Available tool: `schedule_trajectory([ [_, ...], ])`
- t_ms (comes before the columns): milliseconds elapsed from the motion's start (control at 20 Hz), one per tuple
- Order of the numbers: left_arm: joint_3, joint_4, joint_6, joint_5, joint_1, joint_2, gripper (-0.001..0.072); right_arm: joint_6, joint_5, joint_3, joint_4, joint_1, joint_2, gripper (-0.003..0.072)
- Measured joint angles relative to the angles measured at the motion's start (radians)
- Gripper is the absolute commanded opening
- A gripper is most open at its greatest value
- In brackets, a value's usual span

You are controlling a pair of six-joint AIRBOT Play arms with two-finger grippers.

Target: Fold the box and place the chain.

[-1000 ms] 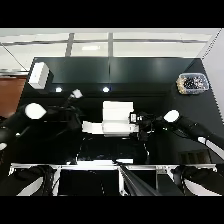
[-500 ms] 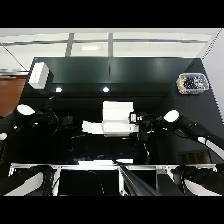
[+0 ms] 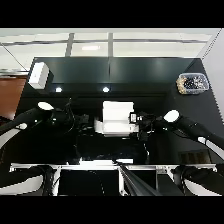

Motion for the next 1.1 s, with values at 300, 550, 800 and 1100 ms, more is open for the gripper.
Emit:
schedule_trajectory([
  [300, 0.103, 0.018, 0.043, -0.056, -0.039, -0.007, 0.069, 0.0, 0.0, 0.0, 0.0, 0.0, 0.0, 0.043],
  [550, 0.169, 0.156, -0.087, -0.045, -0.149, -0.007, 0.067, 0.0, 0.0, 0.0, 0.0, 0.0, 0.0, 0.043],
  [800, 0.213, 0.232, -0.23, 0.032, -0.259, -0.007, 0.0577, 0.0, 0.0, 0.0, 0.0, 0.0, 0.0, 0.0431],
  [1100, 0.266, 0.314, -0.394, 0.05, -0.315, -0.008, 0.0577, 0.0, 0.0, 0.0, 0.0, 0.0, 0.0, 0.0431],
])
